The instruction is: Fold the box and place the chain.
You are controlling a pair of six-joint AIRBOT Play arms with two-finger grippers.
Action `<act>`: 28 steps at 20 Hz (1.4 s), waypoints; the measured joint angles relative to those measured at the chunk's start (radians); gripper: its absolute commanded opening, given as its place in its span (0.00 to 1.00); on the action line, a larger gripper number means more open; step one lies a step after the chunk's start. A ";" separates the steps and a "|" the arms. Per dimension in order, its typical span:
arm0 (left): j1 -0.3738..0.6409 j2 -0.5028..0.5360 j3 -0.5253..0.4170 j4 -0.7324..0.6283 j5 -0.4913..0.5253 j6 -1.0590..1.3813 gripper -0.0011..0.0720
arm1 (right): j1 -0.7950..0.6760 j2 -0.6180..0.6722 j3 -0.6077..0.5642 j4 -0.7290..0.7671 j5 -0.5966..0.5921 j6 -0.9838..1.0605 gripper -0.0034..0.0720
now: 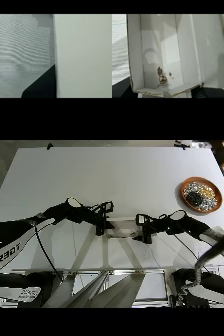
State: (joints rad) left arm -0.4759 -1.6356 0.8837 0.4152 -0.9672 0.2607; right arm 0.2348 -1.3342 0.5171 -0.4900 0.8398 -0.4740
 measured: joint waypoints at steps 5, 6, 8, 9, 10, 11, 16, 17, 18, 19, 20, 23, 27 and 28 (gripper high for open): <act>0.000 0.000 0.000 0.000 -0.002 0.002 0.03 | 0.010 -0.011 0.000 0.005 -0.012 -0.023 0.59; 0.000 0.000 0.000 0.000 -0.002 0.002 0.03 | 0.011 -0.011 0.000 0.005 -0.013 -0.024 0.57; 0.000 0.000 0.000 0.001 -0.002 0.002 0.03 | 0.012 -0.013 0.000 0.005 -0.015 -0.028 0.57; 0.000 0.000 0.000 0.001 -0.002 0.001 0.03 | 0.012 -0.013 0.000 0.003 -0.016 -0.028 0.57; 0.000 0.000 0.000 0.001 -0.002 0.002 0.03 | 0.012 -0.013 0.001 0.001 -0.017 -0.029 0.57; 0.000 0.000 0.000 0.001 -0.002 0.001 0.03 | 0.012 -0.013 0.001 -0.001 -0.018 -0.030 0.57; 0.000 0.000 0.000 0.001 -0.002 0.001 0.03 | 0.012 -0.013 0.001 -0.007 -0.020 -0.032 0.45; 0.000 0.000 0.000 0.001 -0.002 0.001 0.03 | 0.013 -0.013 0.001 -0.007 -0.020 -0.032 0.44; 0.000 0.000 0.000 0.001 -0.002 0.002 0.03 | 0.013 -0.013 0.001 -0.008 -0.020 -0.032 0.44; 0.000 0.000 0.000 0.001 -0.002 0.002 0.03 | 0.013 -0.013 0.001 -0.008 -0.020 -0.032 0.45; 0.000 0.000 0.000 0.001 -0.002 0.001 0.03 | 0.013 -0.013 0.001 -0.008 -0.020 -0.032 0.54; 0.000 0.000 0.000 0.000 -0.002 0.001 0.03 | 0.013 -0.014 0.000 0.002 -0.023 -0.034 0.85; 0.000 0.000 0.000 0.000 0.000 0.001 0.03 | 0.013 -0.014 0.000 0.032 -0.010 -0.035 0.88; 0.000 0.000 0.000 0.000 0.000 0.001 0.03 | 0.013 -0.014 0.000 0.037 -0.004 -0.034 0.95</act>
